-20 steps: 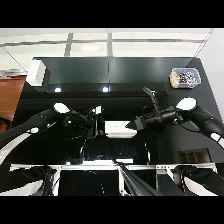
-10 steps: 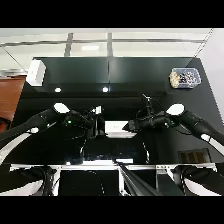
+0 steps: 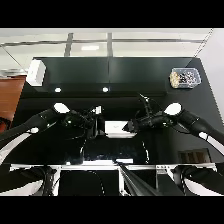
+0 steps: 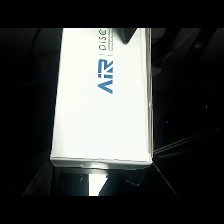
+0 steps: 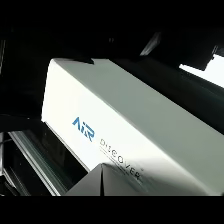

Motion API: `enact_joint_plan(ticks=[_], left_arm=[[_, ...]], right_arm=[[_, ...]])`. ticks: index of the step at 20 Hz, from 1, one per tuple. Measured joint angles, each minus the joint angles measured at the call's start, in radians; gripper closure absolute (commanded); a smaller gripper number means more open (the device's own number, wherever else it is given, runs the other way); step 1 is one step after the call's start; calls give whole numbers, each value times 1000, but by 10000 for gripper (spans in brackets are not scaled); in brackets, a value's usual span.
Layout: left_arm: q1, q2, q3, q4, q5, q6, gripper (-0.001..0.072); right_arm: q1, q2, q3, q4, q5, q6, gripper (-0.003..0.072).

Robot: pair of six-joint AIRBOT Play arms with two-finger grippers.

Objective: Fold the box and place the chain.

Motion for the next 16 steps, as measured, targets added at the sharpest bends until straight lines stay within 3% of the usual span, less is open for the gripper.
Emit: enact_joint_plan(ticks=[5,10,13,16], left_arm=[[0,0,0,-1,-1,-4,371],[0,0,0,-1,0,-1,371],[0,0,0,-1,0,-1,373],[0,0,0,-1,0,0,373]], right_arm=[[-2,41,139,-142,47,-8,677],[-1,114,275,-536,15,150,677],[2,134,281,-743,11,235,677],[22,141,253,-830,-15,228,677]])
